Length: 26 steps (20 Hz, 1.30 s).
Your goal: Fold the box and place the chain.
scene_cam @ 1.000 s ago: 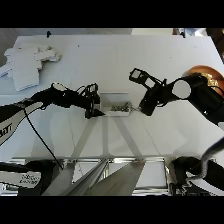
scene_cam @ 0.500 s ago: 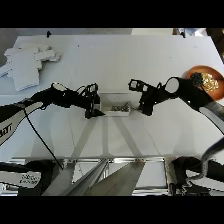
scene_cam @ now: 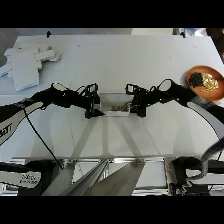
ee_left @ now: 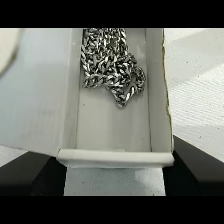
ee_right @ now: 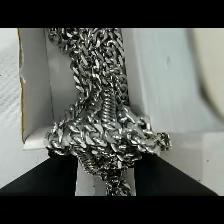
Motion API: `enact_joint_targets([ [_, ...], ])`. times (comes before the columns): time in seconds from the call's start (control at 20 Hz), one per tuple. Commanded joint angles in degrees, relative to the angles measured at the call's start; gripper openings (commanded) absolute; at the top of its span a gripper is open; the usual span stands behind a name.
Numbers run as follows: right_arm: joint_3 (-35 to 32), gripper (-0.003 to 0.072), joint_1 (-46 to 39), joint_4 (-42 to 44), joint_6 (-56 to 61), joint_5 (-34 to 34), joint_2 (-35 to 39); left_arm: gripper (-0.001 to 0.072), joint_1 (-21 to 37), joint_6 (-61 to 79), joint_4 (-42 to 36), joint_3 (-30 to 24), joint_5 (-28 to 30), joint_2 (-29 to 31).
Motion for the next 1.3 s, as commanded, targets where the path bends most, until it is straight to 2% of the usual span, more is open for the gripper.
enact_joint_targets([
  [0.0, -0.02, 0.0189, 0.00, 2.78, -2.49, 0.22, -1.53, 0.0353, 0.02, 0.02, 0.02, 0.02, 0.02, 0.00],
  [0.05, -0.02, 0.0075, 0.00, 2.78, -2.49, 0.24, -1.55, 0.0353, 0.02, 0.00, 0.02, 0.04, 0.02, 0.00],
  [0.1, -0.02, 0.0011, -0.02, 2.78, -1.97, 0.26, -1.55, 0.0353, 0.02, 0.02, 0.02, 0.02, 0.02, 0.00],
  [0.3, 0.00, 0.0010, 0.00, 1.66, 5.25, 0.31, -1.16, 0.0353, 0.02, 0.02, 0.02, 0.04, 0.02, 0.00],
  [0.6, 0.00, 0.0009, -0.02, -10.67, 16.59, 0.46, 4.98, 0.0353, 0.02, 0.02, 0.02, 0.04, 0.02, 0.00],
  [0.75, 0.00, 0.0009, 0.00, -12.68, 18.80, 1.66, 8.59, 0.0353, 0.02, 0.00, 0.02, 0.04, 0.02, 0.00],
  [1.0, 0.02, 0.0009, 0.00, -6.95, 19.65, 2.01, 13.79, 0.0353, 0.02, 0.00, 0.02, 0.04, 0.02, 0.00],
  [1.15, 0.07, 0.0009, 0.07, 3.34, 19.23, 1.92, 16.02, 0.0353, 0.02, 0.02, 0.00, 0.04, 0.02, 0.00],
  [1.25, 0.07, 0.0009, 0.44, 13.31, 15.34, 1.95, 16.44, 0.0353, 0.02, 0.02, 0.00, 0.04, 0.02, 0.00],
])
